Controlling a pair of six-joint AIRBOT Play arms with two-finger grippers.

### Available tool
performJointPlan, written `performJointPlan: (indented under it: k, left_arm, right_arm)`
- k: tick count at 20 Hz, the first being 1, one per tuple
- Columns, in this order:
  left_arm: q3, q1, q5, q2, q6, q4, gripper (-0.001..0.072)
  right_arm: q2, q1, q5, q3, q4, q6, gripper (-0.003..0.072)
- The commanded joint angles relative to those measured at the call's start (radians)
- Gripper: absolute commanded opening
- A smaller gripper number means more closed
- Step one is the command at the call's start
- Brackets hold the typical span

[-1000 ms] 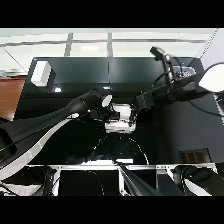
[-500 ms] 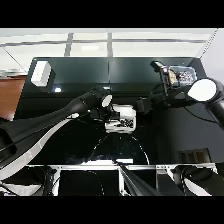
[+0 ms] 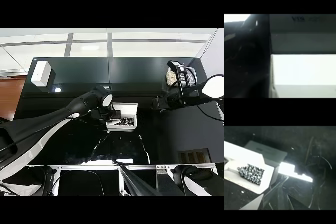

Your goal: Fold the box and place the chain.

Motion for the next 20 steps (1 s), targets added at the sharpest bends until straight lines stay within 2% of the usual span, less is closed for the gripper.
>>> performJointPlan:
  k: [1,4,6,8,9,10,12,13,15,17,18,20]
  left_arm:
    - [0.039,-0.003,-0.027,0.018,-0.039,0.008,0.0634]
    - [0.055,-0.003,-0.036,0.112,0.121,0.064,0.0641]
    - [0.039,-0.003,-0.098,0.217,0.256,0.156,0.0640]
    - [-0.033,0.023,-0.164,0.326,0.323,0.285,0.0640]
    - [-0.102,0.071,-0.175,0.383,0.303,0.348,0.0640]
    - [-0.180,0.142,-0.153,0.435,0.291,0.337,0.0640]
    - [-0.343,0.328,-0.029,0.505,0.302,0.141,0.0640]
    - [-0.422,0.423,0.028,0.521,0.381,-0.041,0.0640]
    - [-0.557,0.551,0.124,0.523,0.732,-0.433,0.0640]
    - [-0.647,0.596,0.149,0.504,1.239,-0.761,0.0632]
    - [-0.669,0.591,0.123,0.491,1.511,-0.840,0.0632]
    - [-0.684,0.550,0.103,0.464,1.817,-0.860,0.0633]
  right_arm:
    - [0.001,0.011,0.003,-0.006,-0.014,0.001,0.0345]
    - [0.001,0.010,0.001,-0.007,-0.015,0.002,0.0345]
    - [0.001,0.010,0.002,-0.007,-0.015,0.003,0.0345]
    - [0.001,0.010,-0.004,-0.007,-0.015,0.003,0.0345]
    - [0.001,0.010,-0.015,-0.007,-0.013,0.006,0.0345]
    - [0.001,0.011,-0.026,-0.007,-0.010,0.013,0.0345]
    - [0.001,0.010,-0.032,-0.007,-0.011,0.018,0.0345]
    - [0.001,0.010,-0.032,-0.007,-0.011,0.019,0.0345]
    - [0.001,0.010,-0.029,-0.007,-0.011,0.037,0.0345]
    - [0.001,0.010,-0.032,-0.007,-0.011,0.049,0.0345]
    - [0.001,0.010,-0.032,-0.007,-0.011,0.052,0.0345]
    - [0.001,0.010,-0.032,-0.007,-0.011,0.061,0.0345]
